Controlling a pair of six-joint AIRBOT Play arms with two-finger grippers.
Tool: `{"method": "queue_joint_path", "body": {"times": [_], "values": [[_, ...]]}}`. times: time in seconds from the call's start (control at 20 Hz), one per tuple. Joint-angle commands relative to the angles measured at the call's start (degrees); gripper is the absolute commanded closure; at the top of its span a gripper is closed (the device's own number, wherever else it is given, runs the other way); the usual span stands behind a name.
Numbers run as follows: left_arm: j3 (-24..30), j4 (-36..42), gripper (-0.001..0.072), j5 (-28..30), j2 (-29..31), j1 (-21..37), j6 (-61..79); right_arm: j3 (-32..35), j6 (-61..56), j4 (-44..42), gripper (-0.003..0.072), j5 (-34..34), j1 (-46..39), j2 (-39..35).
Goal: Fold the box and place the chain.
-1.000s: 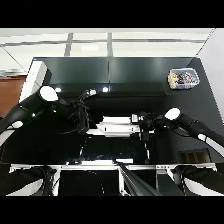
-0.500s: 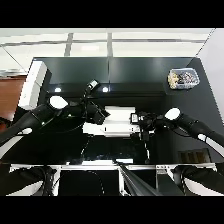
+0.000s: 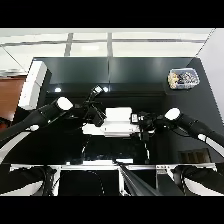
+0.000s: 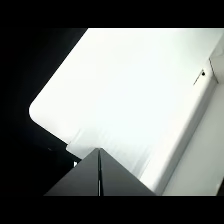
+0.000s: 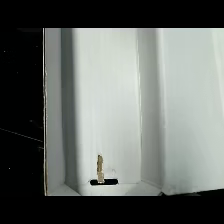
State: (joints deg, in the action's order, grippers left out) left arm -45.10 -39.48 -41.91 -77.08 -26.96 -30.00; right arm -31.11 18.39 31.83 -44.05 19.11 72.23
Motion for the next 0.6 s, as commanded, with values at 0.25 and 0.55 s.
{"method": "queue_joint_path", "body": {"times": [0.25,0.55], "values": [[-7.19,-18.56,0.0688,-26.56,8.61,17.18,-4.63,0.0,-0.42,-0.24,0.0488,0.61,0.04,0.02],[-2.36,-15.34,0.069,-25.16,8.92,20.39,4.22,0.0,-0.44,-0.26,0.0489,0.66,0.04,0.02]]}}
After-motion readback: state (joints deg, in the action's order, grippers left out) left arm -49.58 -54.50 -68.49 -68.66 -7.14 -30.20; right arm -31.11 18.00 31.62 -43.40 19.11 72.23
